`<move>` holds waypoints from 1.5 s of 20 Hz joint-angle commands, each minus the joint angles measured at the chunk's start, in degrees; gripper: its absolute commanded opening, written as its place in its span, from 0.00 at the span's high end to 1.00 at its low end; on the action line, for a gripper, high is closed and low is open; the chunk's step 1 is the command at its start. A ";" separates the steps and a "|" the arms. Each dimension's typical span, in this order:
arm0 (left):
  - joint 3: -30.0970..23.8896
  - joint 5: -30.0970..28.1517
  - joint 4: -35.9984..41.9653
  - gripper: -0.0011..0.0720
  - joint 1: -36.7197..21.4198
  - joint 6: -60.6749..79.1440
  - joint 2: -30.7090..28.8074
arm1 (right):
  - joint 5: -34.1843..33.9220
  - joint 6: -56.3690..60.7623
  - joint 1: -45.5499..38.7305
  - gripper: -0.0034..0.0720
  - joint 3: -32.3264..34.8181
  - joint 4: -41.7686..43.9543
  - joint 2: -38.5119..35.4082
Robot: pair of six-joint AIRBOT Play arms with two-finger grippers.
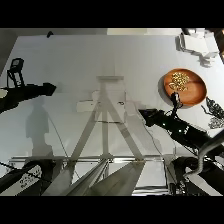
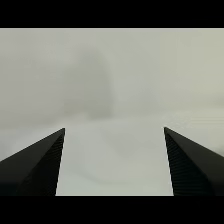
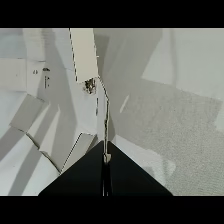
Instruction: Fold the box and place the chain.
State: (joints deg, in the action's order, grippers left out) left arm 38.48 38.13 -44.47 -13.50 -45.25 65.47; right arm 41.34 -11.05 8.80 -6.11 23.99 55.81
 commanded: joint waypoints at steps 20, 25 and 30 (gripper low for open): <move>0.22 17.75 2.84 0.50 0.85 4.74 -0.15 | 0.02 0.00 0.04 0.94 0.02 0.02 0.02; 12.11 22.29 -5.05 0.18 4.37 6.69 5.01 | 0.02 0.00 0.04 0.94 0.02 0.02 0.02; 28.83 33.59 -6.99 0.03 13.70 15.76 19.52 | 0.02 0.00 0.04 0.94 0.02 0.02 0.02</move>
